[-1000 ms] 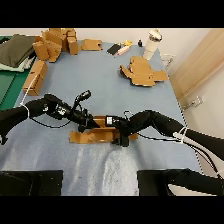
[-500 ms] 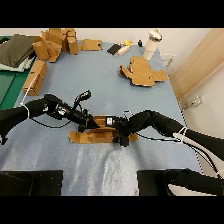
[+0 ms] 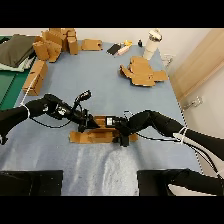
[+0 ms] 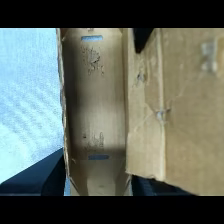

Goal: Fold the box.

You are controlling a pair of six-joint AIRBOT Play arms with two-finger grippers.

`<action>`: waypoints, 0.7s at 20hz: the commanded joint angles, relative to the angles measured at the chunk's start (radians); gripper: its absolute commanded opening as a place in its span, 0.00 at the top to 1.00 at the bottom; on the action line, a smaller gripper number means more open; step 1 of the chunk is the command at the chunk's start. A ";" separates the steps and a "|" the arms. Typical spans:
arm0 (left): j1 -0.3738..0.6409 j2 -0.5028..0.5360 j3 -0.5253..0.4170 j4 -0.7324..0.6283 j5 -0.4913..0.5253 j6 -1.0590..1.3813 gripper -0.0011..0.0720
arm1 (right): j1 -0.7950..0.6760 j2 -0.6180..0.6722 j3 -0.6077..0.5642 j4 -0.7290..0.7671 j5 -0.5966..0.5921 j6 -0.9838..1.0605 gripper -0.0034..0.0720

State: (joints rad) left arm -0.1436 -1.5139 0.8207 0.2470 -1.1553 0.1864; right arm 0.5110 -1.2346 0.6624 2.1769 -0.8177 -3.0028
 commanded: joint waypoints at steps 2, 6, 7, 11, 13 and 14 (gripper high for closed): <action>0.000 0.001 0.001 0.000 0.002 0.000 0.97 | 0.001 0.000 0.000 0.019 -0.006 0.002 0.25; 0.000 0.001 0.001 -0.032 0.014 0.000 0.97 | 0.001 0.000 0.000 0.022 -0.011 0.002 0.25; 0.000 0.001 0.001 -0.035 0.008 0.000 0.97 | 0.001 0.000 0.000 0.023 -0.011 0.002 0.25; 0.000 0.000 0.001 -0.049 0.013 0.000 0.97 | 0.001 0.000 0.000 0.022 -0.011 0.002 0.28; 0.000 0.000 0.000 -0.048 0.022 0.000 0.97 | 0.001 0.000 0.000 0.022 -0.010 0.002 0.29; 0.000 0.000 0.001 -0.049 0.019 0.000 0.97 | 0.001 0.000 0.000 0.022 -0.010 0.002 0.29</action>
State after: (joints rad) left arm -0.1432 -1.5139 0.8207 0.2100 -1.1435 0.1867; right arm 0.5110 -1.2346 0.6621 2.1971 -0.8284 -3.0013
